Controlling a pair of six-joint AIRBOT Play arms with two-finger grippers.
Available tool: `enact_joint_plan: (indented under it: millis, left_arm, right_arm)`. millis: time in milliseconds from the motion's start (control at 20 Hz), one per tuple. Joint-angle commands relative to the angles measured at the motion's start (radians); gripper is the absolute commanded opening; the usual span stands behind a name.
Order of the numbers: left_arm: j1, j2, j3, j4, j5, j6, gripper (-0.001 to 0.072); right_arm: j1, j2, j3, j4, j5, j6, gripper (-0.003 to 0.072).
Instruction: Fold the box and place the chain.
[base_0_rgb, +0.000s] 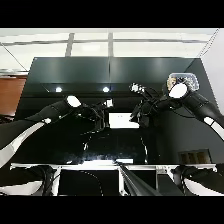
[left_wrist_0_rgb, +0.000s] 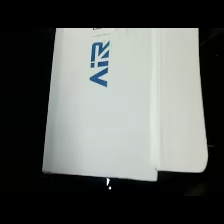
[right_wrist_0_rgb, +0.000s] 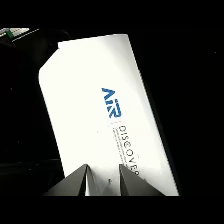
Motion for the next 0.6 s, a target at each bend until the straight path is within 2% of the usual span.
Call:
enact_joint_plan:
  millis: [0,550]
  left_arm:
    - [0.000,-0.001,0.000,0.000,-0.004,0.002,0.0492]
    - [0.000,-0.001,0.000,0.000,-0.008,0.002,0.0492]
  right_arm:
    - [0.000,0.000,0.000,0.000,-0.011,0.000,0.0233]
    - [-0.002,0.009,0.001,0.000,-0.025,0.000,0.0233]
